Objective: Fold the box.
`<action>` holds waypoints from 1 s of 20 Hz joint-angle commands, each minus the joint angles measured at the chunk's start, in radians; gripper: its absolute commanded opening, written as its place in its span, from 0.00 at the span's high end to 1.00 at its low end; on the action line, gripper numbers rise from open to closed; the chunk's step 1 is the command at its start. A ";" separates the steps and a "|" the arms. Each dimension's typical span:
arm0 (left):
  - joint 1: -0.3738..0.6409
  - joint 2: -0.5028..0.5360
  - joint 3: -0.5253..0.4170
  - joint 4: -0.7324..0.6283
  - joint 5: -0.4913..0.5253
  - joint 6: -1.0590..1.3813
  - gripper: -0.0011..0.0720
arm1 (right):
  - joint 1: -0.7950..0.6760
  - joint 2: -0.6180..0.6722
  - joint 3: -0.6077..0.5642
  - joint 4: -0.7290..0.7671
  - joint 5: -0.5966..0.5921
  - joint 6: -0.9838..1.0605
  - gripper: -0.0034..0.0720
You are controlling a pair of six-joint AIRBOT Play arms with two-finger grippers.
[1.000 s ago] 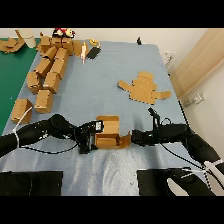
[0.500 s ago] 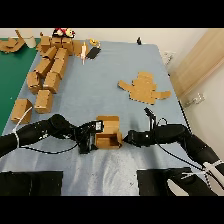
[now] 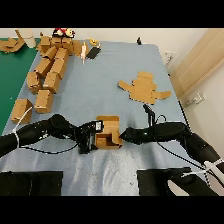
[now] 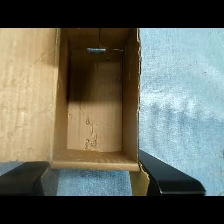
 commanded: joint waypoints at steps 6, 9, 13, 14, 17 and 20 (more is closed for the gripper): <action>0.000 0.000 0.000 0.000 0.000 0.000 0.30 | 0.155 -0.061 0.068 -0.193 0.060 0.225 0.48; 0.000 0.000 0.000 0.000 0.000 0.000 0.30 | 0.252 -0.086 0.141 -0.411 0.045 0.427 0.48; 0.000 0.000 0.000 0.000 0.000 0.000 0.30 | 0.380 -0.158 0.235 -0.632 -0.042 0.678 0.48; 0.000 0.000 0.000 0.000 0.000 0.000 0.30 | 0.406 -0.178 0.256 -0.657 -0.047 0.711 0.48; 0.000 0.000 0.000 0.000 0.000 0.000 0.29 | 0.462 -0.251 0.327 -0.704 -0.084 0.789 0.48; 0.000 0.000 0.000 0.000 0.000 0.000 0.30 | 0.502 -0.326 0.391 -0.726 -0.122 0.839 0.48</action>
